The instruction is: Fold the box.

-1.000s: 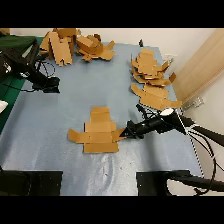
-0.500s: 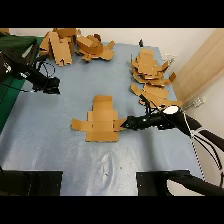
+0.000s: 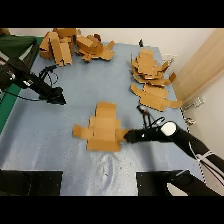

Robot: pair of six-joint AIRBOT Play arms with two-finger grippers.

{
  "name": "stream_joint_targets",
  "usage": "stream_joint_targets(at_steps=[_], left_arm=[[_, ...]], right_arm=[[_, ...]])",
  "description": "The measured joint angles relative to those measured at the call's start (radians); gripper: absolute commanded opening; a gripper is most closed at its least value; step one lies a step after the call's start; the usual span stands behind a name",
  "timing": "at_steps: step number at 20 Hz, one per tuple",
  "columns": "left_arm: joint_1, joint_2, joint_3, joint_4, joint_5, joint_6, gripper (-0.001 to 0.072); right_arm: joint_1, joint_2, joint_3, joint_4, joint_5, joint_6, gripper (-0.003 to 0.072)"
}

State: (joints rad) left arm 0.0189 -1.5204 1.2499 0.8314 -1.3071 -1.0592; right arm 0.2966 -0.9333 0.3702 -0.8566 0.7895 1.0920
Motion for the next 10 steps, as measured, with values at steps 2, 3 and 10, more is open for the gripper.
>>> stream_joint_targets(at_steps=[2, 3, 10], left_arm=[[0.0, 0.0, -0.023, -0.064, -0.02, 0.059, 0.0184], [0.0, 0.0, -0.032, -0.099, -0.031, 0.088, 0.0184], [0.0, 0.0, -0.058, -0.192, -0.081, 0.174, 0.0184]], right_arm=[[0.035, 0.019, -0.015, -0.021, -0.029, 0.005, 0.0004], [0.046, 0.024, -0.02, -0.024, -0.041, 0.009, 0.0004], [0.069, 0.062, -0.029, -0.042, -0.057, 0.015, 0.0247]])
